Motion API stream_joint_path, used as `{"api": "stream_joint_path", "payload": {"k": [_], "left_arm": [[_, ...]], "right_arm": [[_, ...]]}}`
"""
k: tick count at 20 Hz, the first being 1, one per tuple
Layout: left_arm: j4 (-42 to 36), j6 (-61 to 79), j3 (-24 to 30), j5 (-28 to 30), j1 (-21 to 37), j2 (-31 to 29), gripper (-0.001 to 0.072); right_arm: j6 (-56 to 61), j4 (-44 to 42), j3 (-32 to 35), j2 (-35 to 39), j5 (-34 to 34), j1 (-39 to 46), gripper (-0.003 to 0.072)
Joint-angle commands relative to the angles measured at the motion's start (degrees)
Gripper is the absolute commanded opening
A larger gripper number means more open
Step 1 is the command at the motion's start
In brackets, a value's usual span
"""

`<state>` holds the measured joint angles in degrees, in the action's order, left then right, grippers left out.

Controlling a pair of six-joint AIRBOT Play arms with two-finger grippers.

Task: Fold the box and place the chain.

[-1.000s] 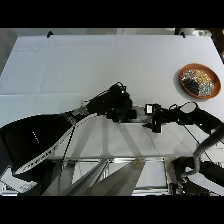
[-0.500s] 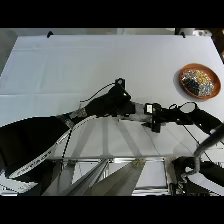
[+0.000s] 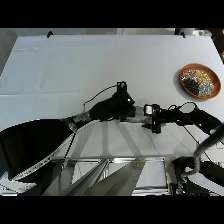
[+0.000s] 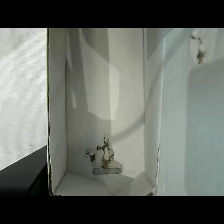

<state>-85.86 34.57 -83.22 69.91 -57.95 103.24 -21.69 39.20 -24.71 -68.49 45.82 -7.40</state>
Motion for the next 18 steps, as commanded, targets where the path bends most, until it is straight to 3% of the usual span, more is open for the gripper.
{"api": "stream_joint_path", "payload": {"k": [1, 4, 5, 6, 7, 8, 11, 17, 18], "left_arm": [[-0.5, -1.1, 0.1, 0.4, -1.0, 1.5, 0.0010], [-0.7, -1.9, 0.1, 0.4, -0.9, 1.6, 0.0016], [-0.7, -1.8, 0.1, 0.4, -0.9, 1.6, 0.0094], [-0.7, -1.8, 0.1, 0.4, -0.8, 1.6, 0.0223], [-0.7, -1.9, 0.1, 0.4, -0.6, 1.7, 0.0232], [-0.7, -2.2, 0.1, 0.4, -0.2, 1.7, 0.0213], [-0.7, -3.2, 0.1, 1.0, 0.5, 1.7, 0.0008], [-1.1, -4.2, 0.1, 2.4, 0.5, 1.7, 0.0010], [-1.1, -4.2, 0.1, 2.4, 0.5, 1.6, 0.0052]], "right_arm": [[0.2, -0.2, 0.0, 0.0, -0.2, 0.0, 0.0437], [0.2, -0.2, 0.0, 0.0, -0.2, 0.0, 0.0437], [0.2, -0.2, 0.0, 0.0, -0.2, 0.0, 0.0437], [0.2, -0.2, 0.0, 0.0, -0.2, 0.0, 0.0437], [0.2, -0.2, 0.0, 0.0, -0.2, 0.0, 0.0437], [0.2, -0.2, 0.0, 0.1, -0.2, 0.0, 0.0437], [0.2, -0.2, 0.0, 0.1, -0.2, 0.0, 0.0437], [0.2, -0.2, 0.0, 0.1, -0.2, 0.0, 0.0437], [0.2, -0.2, 0.0, 0.1, -0.2, 0.0, 0.0437]]}}
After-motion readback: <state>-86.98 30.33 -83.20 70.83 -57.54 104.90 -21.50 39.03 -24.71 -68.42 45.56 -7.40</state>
